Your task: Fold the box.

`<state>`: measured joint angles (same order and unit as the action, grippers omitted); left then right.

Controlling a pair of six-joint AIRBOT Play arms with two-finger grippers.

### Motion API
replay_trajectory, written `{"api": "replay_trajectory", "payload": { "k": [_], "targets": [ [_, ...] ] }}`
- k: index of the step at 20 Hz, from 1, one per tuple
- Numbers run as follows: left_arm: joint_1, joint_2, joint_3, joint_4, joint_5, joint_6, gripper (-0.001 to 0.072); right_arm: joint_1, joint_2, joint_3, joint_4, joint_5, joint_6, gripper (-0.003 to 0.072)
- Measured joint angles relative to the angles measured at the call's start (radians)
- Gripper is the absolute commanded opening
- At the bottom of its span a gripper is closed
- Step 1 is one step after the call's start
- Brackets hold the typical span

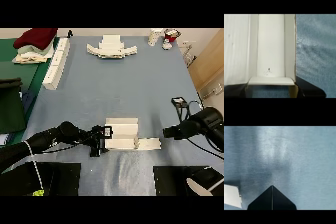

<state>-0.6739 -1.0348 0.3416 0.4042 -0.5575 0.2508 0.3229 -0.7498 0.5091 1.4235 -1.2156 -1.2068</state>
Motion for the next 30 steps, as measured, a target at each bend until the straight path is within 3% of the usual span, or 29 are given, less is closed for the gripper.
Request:
{"api": "replay_trajectory", "payload": {
  "k": [5,11,18,29,30],
  "targets": [
    [0.0,0.0,0.0,0.0,0.0,0.0,0.0443,-0.372,-0.021,-0.072,0.396,0.045,-0.187,0.0001],
    [0.0,0.0,0.0,0.0,0.0,0.0,0.0444,-0.511,-0.109,-0.153,0.657,0.055,-0.33,0.0001],
    [0.0,0.0,0.0,0.0,0.0,-0.001,0.0444,-0.507,-0.148,-0.192,0.836,-0.001,-0.458,0.0001],
    [0.0,0.0,0.0,0.0,0.0,-0.001,0.0443,-0.307,-0.127,-0.18,0.935,0.049,-0.519,0.0003],
    [0.0,0.0,0.0,0.0,0.0,-0.001,0.0444,-0.289,-0.109,-0.172,0.949,0.05,-0.523,0.0034]
  ]
}}
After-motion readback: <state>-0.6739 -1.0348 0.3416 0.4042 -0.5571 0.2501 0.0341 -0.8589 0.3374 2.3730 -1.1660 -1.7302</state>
